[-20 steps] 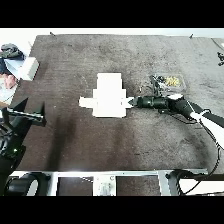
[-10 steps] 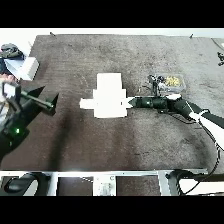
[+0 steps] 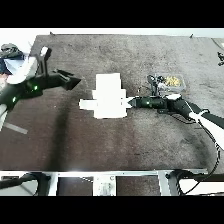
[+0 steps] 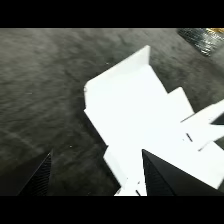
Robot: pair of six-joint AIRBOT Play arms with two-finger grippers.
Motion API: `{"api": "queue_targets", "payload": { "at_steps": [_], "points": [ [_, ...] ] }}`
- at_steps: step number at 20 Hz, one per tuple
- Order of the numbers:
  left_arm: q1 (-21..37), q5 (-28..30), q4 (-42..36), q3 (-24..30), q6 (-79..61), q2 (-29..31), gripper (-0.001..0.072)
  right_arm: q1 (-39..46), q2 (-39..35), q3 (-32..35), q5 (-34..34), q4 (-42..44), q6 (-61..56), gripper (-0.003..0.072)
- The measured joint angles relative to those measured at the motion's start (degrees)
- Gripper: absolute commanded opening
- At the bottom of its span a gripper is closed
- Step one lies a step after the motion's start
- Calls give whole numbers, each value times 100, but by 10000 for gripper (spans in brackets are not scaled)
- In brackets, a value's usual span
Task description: Fold the box and place the chain.
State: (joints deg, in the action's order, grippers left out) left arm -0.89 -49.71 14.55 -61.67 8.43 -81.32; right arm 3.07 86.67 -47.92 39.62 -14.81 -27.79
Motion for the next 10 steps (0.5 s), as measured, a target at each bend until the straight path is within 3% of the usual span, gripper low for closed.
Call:
{"api": "queue_targets", "payload": {
  "at_steps": [6,10],
  "points": [
    [-374,-1434,1506,-2809,2116,-2157,605,-4,0,0,0,2,46,-14],
    [-498,-2081,1858,-3971,3021,-3191,604,-4,0,0,0,2,81,-14]
  ]
}}
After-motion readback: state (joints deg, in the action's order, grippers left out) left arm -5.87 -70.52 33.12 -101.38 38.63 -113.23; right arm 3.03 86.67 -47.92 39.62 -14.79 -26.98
